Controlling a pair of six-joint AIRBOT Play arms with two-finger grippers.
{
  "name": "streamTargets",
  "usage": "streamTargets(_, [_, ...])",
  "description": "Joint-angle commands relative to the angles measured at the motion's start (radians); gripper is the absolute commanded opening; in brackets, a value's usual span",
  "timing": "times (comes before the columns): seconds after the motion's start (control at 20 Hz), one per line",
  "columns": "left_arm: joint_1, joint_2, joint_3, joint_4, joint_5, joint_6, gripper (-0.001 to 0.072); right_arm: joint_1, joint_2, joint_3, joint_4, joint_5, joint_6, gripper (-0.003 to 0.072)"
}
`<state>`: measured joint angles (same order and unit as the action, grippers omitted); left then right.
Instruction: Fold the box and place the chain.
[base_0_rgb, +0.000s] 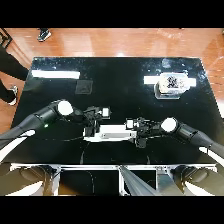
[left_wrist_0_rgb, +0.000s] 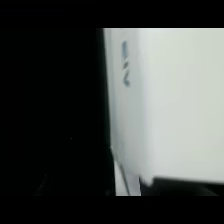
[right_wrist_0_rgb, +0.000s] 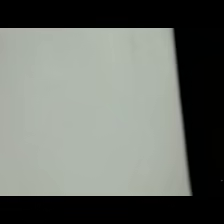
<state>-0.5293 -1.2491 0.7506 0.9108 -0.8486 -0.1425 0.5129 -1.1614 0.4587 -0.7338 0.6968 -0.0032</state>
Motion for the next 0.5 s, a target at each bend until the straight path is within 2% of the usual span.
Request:
streamTargets(0.0, [0.047, 0.085, 0.000, 0.141, -0.016, -0.179, 0.0580, 0.000, 0.000, -0.001, 0.000, -0.001, 0.000, 0.0357])
streamTargets(0.1, [0.090, 0.143, 0.001, 0.211, -0.059, -0.290, 0.0576, 0.000, 0.000, -0.001, 0.000, -0.001, 0.000, 0.0356])
streamTargets(0.15, [0.114, 0.176, 0.001, 0.217, -0.089, -0.359, 0.0550, 0.000, 0.000, -0.001, 0.000, 0.000, 0.000, 0.0356])
streamTargets(0.25, [0.150, 0.240, 0.001, 0.215, -0.159, -0.449, 0.0548, 0.000, 0.000, -0.001, 0.000, 0.000, 0.000, 0.0355])
streamTargets(0.35, [0.168, 0.298, 0.001, 0.214, -0.226, -0.500, 0.0402, 0.000, 0.000, -0.001, 0.000, 0.000, 0.000, 0.0349])
streamTargets(0.45, [0.170, 0.338, 0.001, 0.193, -0.293, -0.526, 0.0250, 0.000, 0.000, -0.001, 0.000, 0.000, 0.000, 0.0093])
